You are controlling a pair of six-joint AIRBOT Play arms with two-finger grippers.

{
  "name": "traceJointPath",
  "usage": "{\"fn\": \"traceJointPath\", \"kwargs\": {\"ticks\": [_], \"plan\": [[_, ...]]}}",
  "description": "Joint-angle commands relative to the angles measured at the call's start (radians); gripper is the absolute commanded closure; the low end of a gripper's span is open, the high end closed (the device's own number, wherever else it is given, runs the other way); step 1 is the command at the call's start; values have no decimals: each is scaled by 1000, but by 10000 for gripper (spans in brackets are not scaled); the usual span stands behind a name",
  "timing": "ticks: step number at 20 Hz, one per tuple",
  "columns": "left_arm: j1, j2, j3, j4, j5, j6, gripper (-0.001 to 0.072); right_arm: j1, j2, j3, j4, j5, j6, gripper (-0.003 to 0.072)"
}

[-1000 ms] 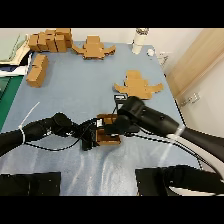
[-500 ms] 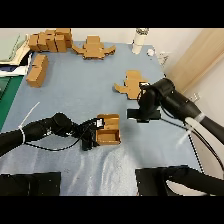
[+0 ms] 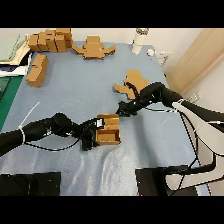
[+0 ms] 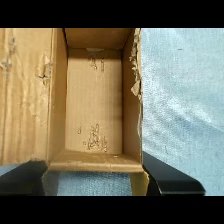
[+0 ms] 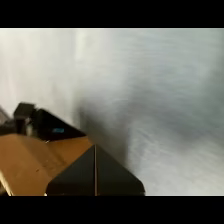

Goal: Fold the box.

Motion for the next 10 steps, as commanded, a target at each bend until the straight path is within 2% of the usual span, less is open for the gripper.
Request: {"fn": "traceJointPath", "kwargs": {"ticks": [1, 3, 7, 10], "plan": [[0, 0, 1, 0, 0, 0, 338, 56, 2, -23, 115, -109, -263, 684], [0, 0, 1, 0, 0, 0, 337, 115, 67, -74, 92, -69, -304, 684], [0, 0, 1, 0, 0, 0, 337, 207, 238, -194, -45, 91, -315, 684], [0, 0, 1, 0, 1, 0, 337, 275, 328, -256, -85, 190, -333, 684]]}}
